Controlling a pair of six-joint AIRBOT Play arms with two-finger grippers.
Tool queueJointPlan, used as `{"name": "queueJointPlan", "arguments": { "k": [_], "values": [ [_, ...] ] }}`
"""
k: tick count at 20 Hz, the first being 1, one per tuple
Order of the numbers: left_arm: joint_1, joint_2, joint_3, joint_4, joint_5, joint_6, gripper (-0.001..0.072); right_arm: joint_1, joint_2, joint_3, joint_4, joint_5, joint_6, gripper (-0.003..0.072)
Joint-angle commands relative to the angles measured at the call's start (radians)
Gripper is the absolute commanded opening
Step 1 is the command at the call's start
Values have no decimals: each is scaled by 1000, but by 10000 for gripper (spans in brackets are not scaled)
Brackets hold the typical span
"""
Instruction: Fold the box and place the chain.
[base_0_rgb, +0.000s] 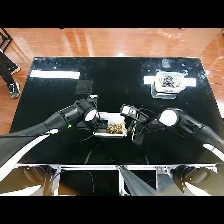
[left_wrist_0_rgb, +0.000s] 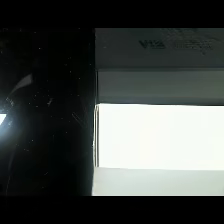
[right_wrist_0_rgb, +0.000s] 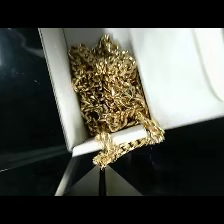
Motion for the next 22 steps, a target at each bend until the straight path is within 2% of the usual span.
{"name": "queueJointPlan", "arguments": {
  "k": [1,4,7,9,11,16,22],
  "values": [
    [1,0,0,0,0,0,26,-27,105,1,8,49,46,19],
    [1,0,0,0,0,0,26,-31,171,21,48,65,89,19],
    [1,0,0,0,0,0,26,-31,177,122,255,101,89,19],
    [0,0,0,0,0,0,26,-31,177,195,416,71,89,19],
    [0,0,0,0,0,0,26,-31,176,225,482,38,93,19],
    [0,0,0,0,0,0,26,-30,140,216,256,69,290,20],
    [1,0,0,0,3,0,26,40,24,209,268,39,341,21]
  ]
}}
